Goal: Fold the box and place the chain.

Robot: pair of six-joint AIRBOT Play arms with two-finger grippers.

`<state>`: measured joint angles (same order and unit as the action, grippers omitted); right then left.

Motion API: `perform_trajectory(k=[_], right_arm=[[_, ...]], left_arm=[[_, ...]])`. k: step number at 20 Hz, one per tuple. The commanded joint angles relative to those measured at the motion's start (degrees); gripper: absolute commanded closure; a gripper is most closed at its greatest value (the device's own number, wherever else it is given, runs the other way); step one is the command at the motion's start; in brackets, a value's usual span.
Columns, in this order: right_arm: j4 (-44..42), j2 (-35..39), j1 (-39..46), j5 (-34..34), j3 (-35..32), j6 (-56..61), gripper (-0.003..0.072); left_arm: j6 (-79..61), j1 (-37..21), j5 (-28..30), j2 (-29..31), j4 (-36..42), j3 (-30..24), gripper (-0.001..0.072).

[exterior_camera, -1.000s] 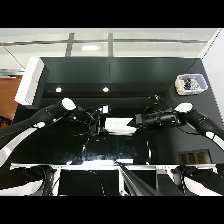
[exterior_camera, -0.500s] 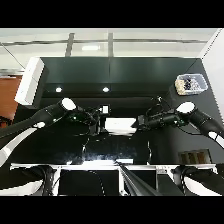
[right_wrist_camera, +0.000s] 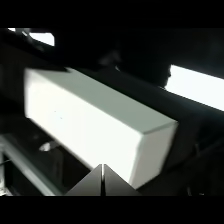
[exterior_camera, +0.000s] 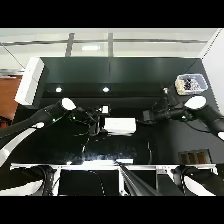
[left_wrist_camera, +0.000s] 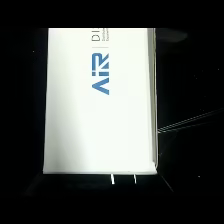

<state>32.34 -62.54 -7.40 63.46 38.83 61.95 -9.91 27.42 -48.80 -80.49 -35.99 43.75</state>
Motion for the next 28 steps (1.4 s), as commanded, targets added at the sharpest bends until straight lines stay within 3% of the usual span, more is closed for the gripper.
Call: perform_trajectory(k=[1, 6, 10, 15, 20, 28], right_arm=[[1.3, 7.5, 5.9, 3.9, 3.2, -0.1, 0.0671], [7.1, 12.9, 18.6, 10.0, 3.2, 1.7, 0.0671], [7.3, 12.9, 21.4, 9.7, 3.1, 1.7, 0.0671], [7.3, 12.9, 21.5, 8.5, 3.1, 2.1, 0.0671], [7.3, 12.9, 21.4, 8.5, 3.1, 2.2, 0.0671], [7.3, 12.9, 21.5, 8.3, 3.1, 2.1, 0.0671]], left_arm=[[-0.1, -0.1, 0.2, 2.6, 0.3, 0.1, -0.0011], [4.2, -0.1, -1.7, 8.3, -6.6, 0.1, -0.0011], [4.1, 2.6, -2.1, 11.0, -2.3, 0.7, -0.0011], [8.9, 8.2, 3.2, 6.1, -2.3, 5.1, -0.001], [17.1, 8.6, 1.5, -1.0, -2.4, 11.2, -0.0009], [18.1, 8.8, -1.5, -1.9, -2.6, 11.7, -0.0009]])
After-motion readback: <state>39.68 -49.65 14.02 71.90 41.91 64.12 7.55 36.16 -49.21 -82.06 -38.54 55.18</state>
